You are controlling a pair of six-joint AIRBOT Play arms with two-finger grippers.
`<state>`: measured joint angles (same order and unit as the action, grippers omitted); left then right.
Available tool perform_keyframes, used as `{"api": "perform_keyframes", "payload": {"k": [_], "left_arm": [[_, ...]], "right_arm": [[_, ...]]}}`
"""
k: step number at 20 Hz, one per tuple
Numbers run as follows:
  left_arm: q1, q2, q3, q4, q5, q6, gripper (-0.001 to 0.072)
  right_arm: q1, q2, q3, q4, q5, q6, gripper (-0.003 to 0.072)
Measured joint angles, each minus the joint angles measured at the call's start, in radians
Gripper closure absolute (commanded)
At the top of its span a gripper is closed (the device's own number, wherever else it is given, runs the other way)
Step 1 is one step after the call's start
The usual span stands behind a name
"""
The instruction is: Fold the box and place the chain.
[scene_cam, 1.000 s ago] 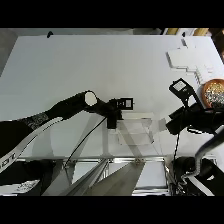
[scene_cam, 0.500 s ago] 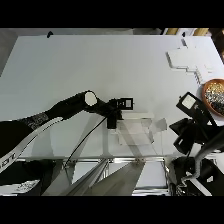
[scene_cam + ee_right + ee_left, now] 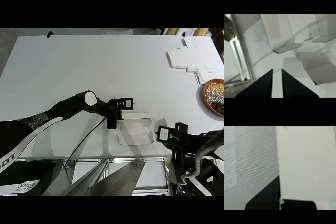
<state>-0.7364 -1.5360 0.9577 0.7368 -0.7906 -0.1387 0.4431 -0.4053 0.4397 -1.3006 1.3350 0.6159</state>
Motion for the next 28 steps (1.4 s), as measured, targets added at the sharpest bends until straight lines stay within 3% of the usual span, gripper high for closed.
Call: {"api": "perform_keyframes", "payload": {"k": [2, 7, 14, 16, 17, 23, 24, 26, 28], "left_arm": [[0.0, 0.0, 0.0, 0.0, 0.0, 0.0, 0.0694], [0.0, 0.0, 0.0, 0.0, 0.0, 0.0, 0.0694], [0.0, 0.0, 0.0, -0.002, 0.0, 0.0, 0.0694], [0.0, 0.0, 0.0, -0.002, 0.0, 0.0, 0.0694], [0.0, 0.0, 0.0, -0.002, 0.0, 0.0, 0.0694], [0.0, 0.0, 0.0, -0.003, 0.0, 0.0, 0.0694], [0.0, 0.0, 0.0, -0.003, 0.0, 0.0, 0.0694], [0.0, 0.0, 0.0, -0.003, 0.0, 0.0, 0.0694], [0.0, 0.0, 0.0, -0.003, 0.0, 0.0, 0.0694]], "right_arm": [[0.0, -0.053, -0.014, 0.01, -0.042, -0.077, 0.0372], [0.0, -0.162, -0.027, 0.058, -0.129, -0.154, 0.0379], [0.0, -0.195, -0.029, 0.097, -0.201, -0.176, 0.0385], [0.0, -0.197, -0.029, 0.1, -0.208, -0.179, 0.058], [0.0, -0.197, -0.029, 0.101, -0.205, -0.183, 0.0643], [0.0, -0.197, -0.03, 0.103, -0.163, -0.22, 0.0669], [0.0, -0.196, -0.032, 0.103, -0.164, -0.223, 0.0608], [0.006, -0.19, -0.045, 0.101, -0.188, -0.235, 0.0248], [0.031, -0.183, -0.066, 0.091, -0.232, -0.248, 0.0121]]}}
